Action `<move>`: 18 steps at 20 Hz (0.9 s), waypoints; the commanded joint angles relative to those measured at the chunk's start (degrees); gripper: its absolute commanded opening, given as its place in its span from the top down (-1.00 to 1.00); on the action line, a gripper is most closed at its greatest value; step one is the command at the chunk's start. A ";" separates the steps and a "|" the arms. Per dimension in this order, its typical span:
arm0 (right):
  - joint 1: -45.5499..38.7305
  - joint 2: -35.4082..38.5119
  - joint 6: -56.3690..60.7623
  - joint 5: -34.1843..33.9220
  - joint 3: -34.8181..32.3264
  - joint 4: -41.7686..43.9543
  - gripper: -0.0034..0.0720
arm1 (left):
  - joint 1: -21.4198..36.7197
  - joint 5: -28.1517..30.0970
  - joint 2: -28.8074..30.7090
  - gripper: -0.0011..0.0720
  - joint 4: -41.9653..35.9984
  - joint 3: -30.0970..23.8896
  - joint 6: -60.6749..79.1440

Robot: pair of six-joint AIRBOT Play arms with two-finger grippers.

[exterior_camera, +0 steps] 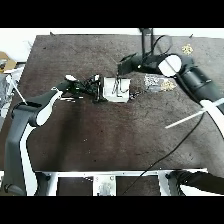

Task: Fold the box and place the chain.

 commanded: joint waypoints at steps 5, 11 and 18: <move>-1.88 -3.76 0.04 8.26 -1.75 -1.03 -0.09 | 0.02 0.00 -0.02 0.22 0.00 0.02 0.02; -13.42 -2.32 -2.54 14.03 -5.14 -3.30 0.23 | 0.02 0.00 -0.02 0.22 0.00 0.02 0.02; -19.85 -16.24 -28.30 11.74 -4.22 14.51 0.23 | 0.02 0.04 -0.02 0.22 0.00 0.02 0.02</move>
